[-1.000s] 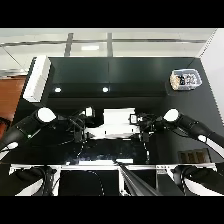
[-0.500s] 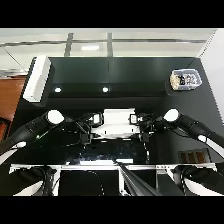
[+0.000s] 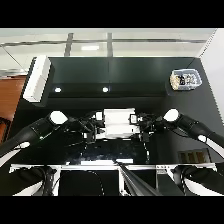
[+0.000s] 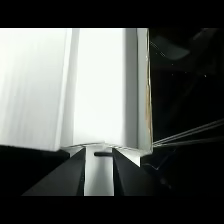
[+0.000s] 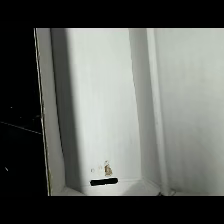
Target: Fold the box and place the chain.
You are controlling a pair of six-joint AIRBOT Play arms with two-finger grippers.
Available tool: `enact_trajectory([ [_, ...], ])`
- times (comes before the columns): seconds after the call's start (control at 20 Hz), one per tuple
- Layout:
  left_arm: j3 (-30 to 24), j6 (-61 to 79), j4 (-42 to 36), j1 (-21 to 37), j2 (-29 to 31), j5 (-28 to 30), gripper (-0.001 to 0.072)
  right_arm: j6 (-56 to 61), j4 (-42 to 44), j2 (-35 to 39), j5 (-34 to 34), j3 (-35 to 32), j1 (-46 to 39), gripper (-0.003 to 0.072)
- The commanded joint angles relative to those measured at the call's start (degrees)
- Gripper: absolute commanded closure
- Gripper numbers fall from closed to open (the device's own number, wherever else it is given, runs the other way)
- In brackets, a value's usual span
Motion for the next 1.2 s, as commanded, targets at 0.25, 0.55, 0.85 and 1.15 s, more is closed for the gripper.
enact_trajectory([
  [0.25,0.07,-0.61,-3.48,-2.32,-2.23,4.24,0.0514,0.02,0.02,-0.02,0.02,-0.02,0.04,0.0256],
  [0.55,0.07,-0.66,-4.11,-2.32,-2.49,4.31,0.0515,0.02,0.0,-0.02,0.02,-0.02,0.04,0.0256],
  [0.85,0.07,-0.63,-4.76,-4.09,-3.41,4.63,0.0588,0.02,0.02,-0.04,0.02,-0.02,0.04,0.0256],
  [1.15,0.07,-0.68,-4.87,-4.35,-4.07,4.72,0.0674,0.02,0.02,-0.02,0.02,-0.02,0.04,0.0256],
])
